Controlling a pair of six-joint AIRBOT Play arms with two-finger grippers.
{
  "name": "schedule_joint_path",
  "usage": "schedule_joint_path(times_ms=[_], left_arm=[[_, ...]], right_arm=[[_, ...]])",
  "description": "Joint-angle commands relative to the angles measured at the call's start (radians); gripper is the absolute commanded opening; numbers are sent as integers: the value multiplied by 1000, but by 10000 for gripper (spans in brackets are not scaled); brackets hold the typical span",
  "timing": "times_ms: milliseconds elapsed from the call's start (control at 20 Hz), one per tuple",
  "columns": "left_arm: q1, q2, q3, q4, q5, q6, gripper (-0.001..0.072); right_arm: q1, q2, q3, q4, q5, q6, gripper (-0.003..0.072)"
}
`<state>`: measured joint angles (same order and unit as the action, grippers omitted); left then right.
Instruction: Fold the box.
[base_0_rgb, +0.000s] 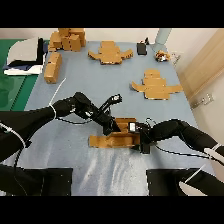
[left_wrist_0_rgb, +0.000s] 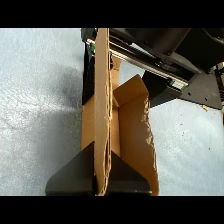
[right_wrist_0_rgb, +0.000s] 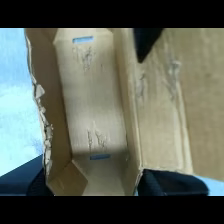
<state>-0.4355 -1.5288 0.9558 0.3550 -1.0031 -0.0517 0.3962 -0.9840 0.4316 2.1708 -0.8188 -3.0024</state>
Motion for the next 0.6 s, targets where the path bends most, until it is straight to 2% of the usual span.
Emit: schedule_joint_path(times_ms=[0,300,350,400,550], left_arm=[[0,-1,1,0,0,0,15],[0,-1,1,0,0,0,15],[0,-1,1,0,0,0,16],[0,-1,1,0,0,0,15],[0,-1,1,0,0,0,15]], right_arm=[[11,-1,-1,-34,24,0,653],[11,-1,-1,-13,34,0,645],[11,-1,-1,-9,35,0,592],[11,-1,-1,-9,35,0,501],[11,-2,-1,-10,32,0,502]])
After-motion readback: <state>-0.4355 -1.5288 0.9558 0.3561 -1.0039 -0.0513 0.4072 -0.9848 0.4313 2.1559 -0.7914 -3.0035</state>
